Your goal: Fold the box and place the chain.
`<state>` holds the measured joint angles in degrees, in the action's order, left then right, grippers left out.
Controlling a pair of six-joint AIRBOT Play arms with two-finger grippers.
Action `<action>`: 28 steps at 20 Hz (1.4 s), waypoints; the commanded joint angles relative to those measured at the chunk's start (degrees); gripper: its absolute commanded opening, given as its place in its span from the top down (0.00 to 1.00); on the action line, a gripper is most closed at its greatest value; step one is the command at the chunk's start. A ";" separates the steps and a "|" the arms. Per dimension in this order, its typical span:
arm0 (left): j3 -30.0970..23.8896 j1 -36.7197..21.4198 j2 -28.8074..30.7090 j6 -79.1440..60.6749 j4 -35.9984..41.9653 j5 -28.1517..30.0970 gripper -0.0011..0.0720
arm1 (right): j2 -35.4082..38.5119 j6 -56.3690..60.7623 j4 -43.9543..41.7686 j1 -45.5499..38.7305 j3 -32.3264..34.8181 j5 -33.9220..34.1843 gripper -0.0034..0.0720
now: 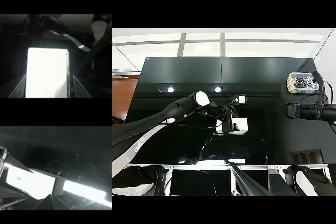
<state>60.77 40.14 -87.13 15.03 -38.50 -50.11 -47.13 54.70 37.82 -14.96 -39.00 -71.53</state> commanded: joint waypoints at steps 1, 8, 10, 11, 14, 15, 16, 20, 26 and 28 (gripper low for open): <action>0.11 0.22 -0.15 0.44 -1.60 0.39 0.01 | 0.07 -0.28 0.17 -0.04 -0.02 0.02 0.94; 0.13 0.22 -0.15 0.44 -1.60 0.61 0.01 | 0.07 -0.28 0.17 -0.04 -0.02 0.20 0.94; 0.13 0.22 -0.15 0.44 -1.60 0.61 0.02 | 0.07 -0.28 0.17 -0.04 -0.02 0.20 0.94; 0.13 0.24 -0.15 0.44 -1.60 0.61 0.02 | 0.07 -0.28 0.17 -0.04 0.00 0.20 0.94; 0.13 0.24 -0.15 0.44 -1.60 0.57 0.01 | 0.07 -0.28 0.17 -0.04 -0.02 0.20 0.94; 0.13 0.24 -0.15 0.44 -1.60 0.57 0.02 | 0.07 -0.28 0.17 -0.04 -0.02 0.20 0.94; 0.13 0.24 -0.15 0.44 -1.60 0.59 0.01 | 0.07 -0.28 0.17 -0.04 0.00 0.20 0.94; 0.13 0.24 -0.15 0.44 -1.60 0.31 0.02 | 0.07 -0.28 0.17 -0.04 0.00 0.22 0.94; 0.13 1.40 -0.15 0.44 -3.21 0.52 0.01 | 0.07 -0.28 0.17 -0.04 -0.02 0.22 0.94; 0.11 2.62 -0.17 0.46 -6.29 0.79 0.01 | 0.07 -0.28 0.17 -0.04 -0.02 0.22 0.94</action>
